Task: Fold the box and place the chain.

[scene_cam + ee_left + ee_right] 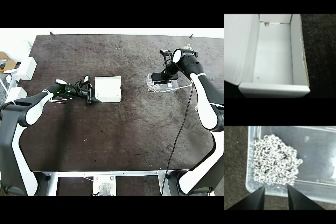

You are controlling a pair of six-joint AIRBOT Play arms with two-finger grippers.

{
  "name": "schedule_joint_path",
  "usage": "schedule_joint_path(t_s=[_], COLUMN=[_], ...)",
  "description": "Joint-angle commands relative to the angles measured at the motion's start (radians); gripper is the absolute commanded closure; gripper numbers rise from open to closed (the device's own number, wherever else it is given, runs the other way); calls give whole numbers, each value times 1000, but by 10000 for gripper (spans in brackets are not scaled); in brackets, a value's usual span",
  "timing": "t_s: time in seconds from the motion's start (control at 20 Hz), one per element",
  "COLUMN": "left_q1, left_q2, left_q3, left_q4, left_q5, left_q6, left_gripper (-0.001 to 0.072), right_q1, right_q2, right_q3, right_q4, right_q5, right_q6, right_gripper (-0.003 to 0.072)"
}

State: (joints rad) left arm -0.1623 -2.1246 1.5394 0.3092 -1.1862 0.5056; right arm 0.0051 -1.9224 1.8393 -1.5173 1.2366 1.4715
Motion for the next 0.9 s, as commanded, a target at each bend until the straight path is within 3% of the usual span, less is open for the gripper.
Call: schedule_joint_path(t_s=[0.0, 0.35, 0.45, 0.6, 0.65, 0.85], left_q1=[1, 1, 1, 1, 1, 1], left_q2=[0, 0, 0, 0, 0, 0], left_q3=[0, 0, 0, 0, 0, 0], left_q4=[0, 0, 0, 0, 0, 0], left_q5=[0, 0, 0, 0, 0, 0], left_q6=[0, 0, 0, 0, 0, 0], left_gripper=[467, 466, 466, 467, 466, 467], right_q1=[-4, -3, -4, -4, -4, -4], right_q2=[-28, -52, -62, -61, -60, -51], right_q3=[-1, -1, -1, 0, -1, 0], right_q4=[22, 61, 60, 59, 59, 41], right_q5=[-29, -40, -37, -39, -40, -47], right_q6=[-14, -35, -34, -31, -32, -31], right_gripper=[370, 372, 488, 508, 636, 678])
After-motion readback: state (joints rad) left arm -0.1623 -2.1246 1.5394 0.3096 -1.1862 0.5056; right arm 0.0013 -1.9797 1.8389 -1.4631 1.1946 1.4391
